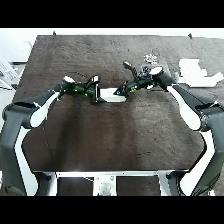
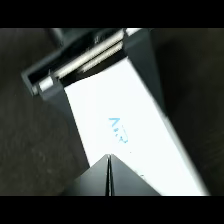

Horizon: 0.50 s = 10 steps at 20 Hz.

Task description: Fold the box and place the chain.

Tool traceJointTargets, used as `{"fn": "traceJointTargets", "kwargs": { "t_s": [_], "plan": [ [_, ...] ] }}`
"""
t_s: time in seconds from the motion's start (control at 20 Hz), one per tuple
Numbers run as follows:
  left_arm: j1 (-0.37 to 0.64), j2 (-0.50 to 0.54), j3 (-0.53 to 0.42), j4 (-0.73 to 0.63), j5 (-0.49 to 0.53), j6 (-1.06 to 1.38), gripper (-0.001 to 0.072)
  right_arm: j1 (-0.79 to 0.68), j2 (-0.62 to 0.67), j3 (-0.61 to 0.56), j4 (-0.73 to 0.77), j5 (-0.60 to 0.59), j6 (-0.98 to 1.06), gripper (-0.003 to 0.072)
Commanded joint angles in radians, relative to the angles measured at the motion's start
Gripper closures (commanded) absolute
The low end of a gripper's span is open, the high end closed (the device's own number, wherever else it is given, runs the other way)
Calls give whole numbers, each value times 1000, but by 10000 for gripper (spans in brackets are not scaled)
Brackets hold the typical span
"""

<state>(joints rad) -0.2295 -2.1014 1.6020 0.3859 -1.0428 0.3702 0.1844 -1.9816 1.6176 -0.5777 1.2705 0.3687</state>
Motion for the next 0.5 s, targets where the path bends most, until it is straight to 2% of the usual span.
{"fn": "traceJointTargets", "kwargs": {
  "t_s": [0.0,0.15,0.35,0.45],
  "plan": [
    [0,0,0,-2,3,-3,239,15,-3,-18,-70,3,21,674],
    [0,0,0,-2,3,-4,239,10,-2,-8,-56,5,20,674],
    [0,0,0,-2,3,-4,239,-20,31,37,138,24,-14,675],
    [0,0,0,-2,3,-4,239,-35,73,50,180,24,-14,675]
  ]
}}
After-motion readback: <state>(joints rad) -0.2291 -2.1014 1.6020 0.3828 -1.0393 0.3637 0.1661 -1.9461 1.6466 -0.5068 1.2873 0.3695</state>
